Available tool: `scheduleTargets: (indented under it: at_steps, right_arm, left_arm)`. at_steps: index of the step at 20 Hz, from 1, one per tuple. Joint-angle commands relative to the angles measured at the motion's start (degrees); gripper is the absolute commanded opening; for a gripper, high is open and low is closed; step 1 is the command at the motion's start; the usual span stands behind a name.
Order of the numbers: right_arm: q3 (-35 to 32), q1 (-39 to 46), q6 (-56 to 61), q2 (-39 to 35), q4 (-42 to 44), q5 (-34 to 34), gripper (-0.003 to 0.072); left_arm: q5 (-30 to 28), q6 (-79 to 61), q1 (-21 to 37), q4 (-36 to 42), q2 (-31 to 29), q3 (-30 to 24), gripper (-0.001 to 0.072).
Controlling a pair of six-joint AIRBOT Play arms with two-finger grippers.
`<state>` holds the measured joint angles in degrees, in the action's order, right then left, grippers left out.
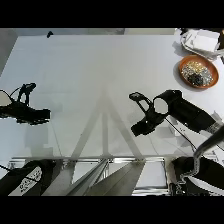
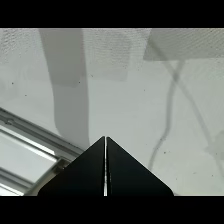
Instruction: Fold the box and place the chain.
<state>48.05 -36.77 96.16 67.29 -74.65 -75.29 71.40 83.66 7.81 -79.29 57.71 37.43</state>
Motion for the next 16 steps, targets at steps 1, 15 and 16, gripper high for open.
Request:
scheduleTargets:
  at_steps: [1,15,16]
  right_arm:
    - [0.0,0.0,-0.2,0.0,-0.3,-1.0,0.0012]
    - [11.7,41.6,-10.9,-0.3,-39.8,-13.5,0.0388]
    - [11.7,45.0,-11.1,0.0,-39.7,-12.4,0.0454]
  left_arm:
    - [0.0,0.0,0.0,0.0,0.0,0.0,0.0011]
    - [0.0,0.0,0.0,0.0,0.0,0.0,0.0011]
    - [0.0,0.0,0.0,0.0,0.0,0.0,0.0011]
